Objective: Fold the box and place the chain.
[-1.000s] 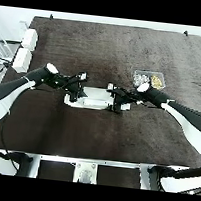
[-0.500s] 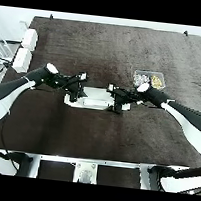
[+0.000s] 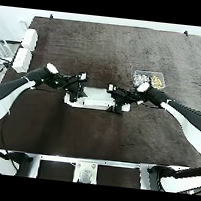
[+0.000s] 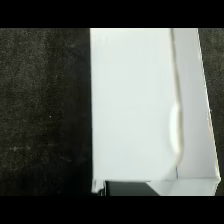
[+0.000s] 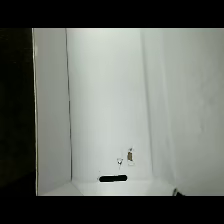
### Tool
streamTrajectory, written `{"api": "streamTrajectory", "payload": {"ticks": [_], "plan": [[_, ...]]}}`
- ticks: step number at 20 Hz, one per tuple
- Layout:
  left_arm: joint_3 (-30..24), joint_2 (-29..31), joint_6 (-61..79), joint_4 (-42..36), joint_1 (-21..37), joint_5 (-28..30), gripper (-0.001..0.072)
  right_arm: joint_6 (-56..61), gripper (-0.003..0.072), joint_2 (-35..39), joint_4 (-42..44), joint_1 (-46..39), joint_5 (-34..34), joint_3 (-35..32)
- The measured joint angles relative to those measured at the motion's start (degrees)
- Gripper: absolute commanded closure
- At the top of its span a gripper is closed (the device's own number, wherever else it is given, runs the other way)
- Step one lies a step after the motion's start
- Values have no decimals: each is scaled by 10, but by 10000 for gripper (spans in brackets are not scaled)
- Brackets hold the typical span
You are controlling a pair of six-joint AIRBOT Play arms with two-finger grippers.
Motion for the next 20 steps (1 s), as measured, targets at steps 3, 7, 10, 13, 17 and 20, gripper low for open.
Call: {"api": "streamTrajectory", "payload": {"ticks": [3, 7, 10, 13, 17, 20], "plan": [[0, 0, 0, 0, 0, 0, 689, -3, -3, 0, 4, 0, 9, 1], [0, 0, 0, 0, 0, 0, 689, -5, -3, 0, 17, 0, 15, 9], [0, 0, 0, 0, 0, 0, 689, 0, -3, -5, 20, 0, 14, 12], [0, 0, 0, 0, 0, 0, 690, 17, -3, -11, 6, 0, 12, 17], [0, 0, 0, 0, 0, 0, 689, 26, -1, -15, -4, -1, 9, 20], [0, 0, 0, 0, 0, 0, 689, 28, 6, -16, -6, -2, 7, 21]]}}
